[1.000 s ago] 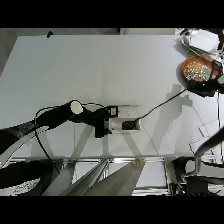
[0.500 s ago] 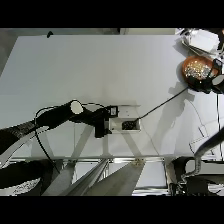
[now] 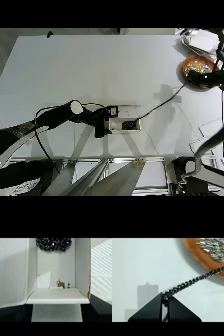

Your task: Fold the box and place the chain.

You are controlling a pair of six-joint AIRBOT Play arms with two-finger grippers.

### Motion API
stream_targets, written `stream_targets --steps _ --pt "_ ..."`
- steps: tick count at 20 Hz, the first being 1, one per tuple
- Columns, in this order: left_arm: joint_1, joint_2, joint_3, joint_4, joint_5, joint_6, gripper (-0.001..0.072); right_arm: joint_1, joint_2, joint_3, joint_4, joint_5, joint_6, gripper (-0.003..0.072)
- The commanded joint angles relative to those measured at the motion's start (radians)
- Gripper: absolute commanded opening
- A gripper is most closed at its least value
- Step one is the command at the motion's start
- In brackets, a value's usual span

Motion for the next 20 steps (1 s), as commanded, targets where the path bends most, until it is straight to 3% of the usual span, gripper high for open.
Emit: stream_targets --steps 1,7,11,15,20 --pt "0.0 0.0 0.0 0.0 0.0 0.0 0.0286 0.052 0.236 0.0 0.143 0.181 -0.07 0.0015" --pt "0.0 0.0 0.0 0.0 0.0 0.0 0.0286 0.224 0.589 0.0 0.15 0.288 -0.069 0.0015" --pt "0.0 0.0 0.0 0.0 0.0 0.0 0.0286 0.322 0.748 0.0 0.222 0.313 -0.066 0.0015" --pt "0.0 0.0 0.0 0.0 0.0 0.0 0.0286 0.399 0.821 0.0 0.331 0.333 -0.066 0.0015" --pt "0.0 0.0 0.0 0.0 0.0 0.0 0.0286 0.475 0.824 0.015 0.461 0.324 -0.071 0.0015"
